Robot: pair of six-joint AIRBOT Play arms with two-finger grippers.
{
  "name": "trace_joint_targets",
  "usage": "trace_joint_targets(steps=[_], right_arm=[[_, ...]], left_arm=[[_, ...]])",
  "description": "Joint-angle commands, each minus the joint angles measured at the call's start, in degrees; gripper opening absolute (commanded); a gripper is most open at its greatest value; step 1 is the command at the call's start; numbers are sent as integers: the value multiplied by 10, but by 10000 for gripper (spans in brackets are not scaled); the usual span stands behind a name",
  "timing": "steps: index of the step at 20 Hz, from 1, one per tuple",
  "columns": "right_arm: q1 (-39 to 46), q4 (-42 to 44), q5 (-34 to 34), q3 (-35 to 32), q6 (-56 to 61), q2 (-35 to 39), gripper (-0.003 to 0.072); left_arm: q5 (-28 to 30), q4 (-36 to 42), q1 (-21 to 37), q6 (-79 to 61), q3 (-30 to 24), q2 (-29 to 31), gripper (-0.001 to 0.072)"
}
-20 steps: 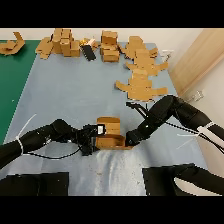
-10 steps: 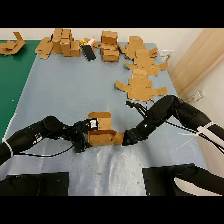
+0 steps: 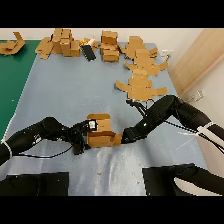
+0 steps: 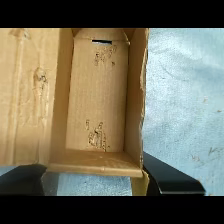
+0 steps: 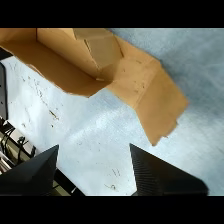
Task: Fold the box.
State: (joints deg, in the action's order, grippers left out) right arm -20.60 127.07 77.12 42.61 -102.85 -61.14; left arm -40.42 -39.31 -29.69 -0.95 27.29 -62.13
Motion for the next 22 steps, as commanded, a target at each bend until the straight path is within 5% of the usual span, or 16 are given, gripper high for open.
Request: trace_joint_targets(steps=[1, 18, 19, 20, 21, 22], right_arm=[[0, 0, -7, 0, 5, 0, 720], [-1, 2, -68, 0, 48, 0, 715], [-3, 4, -66, 0, 55, 0, 679], [-6, 6, -66, 0, 60, 0, 436], [-12, 10, -67, 0, 63, 0, 33], [-19, 13, -70, 0, 64, 0, 5]], left_arm=[[9, 22, 0, -21, -9, 0, 362], [14, 66, 0, -87, -17, -28, 363], [12, 66, 0, -87, -17, -32, 362], [12, 66, 0, -87, -17, -32, 362], [13, 66, 0, -87, -17, -31, 363], [12, 66, 0, -87, -17, -31, 362]])
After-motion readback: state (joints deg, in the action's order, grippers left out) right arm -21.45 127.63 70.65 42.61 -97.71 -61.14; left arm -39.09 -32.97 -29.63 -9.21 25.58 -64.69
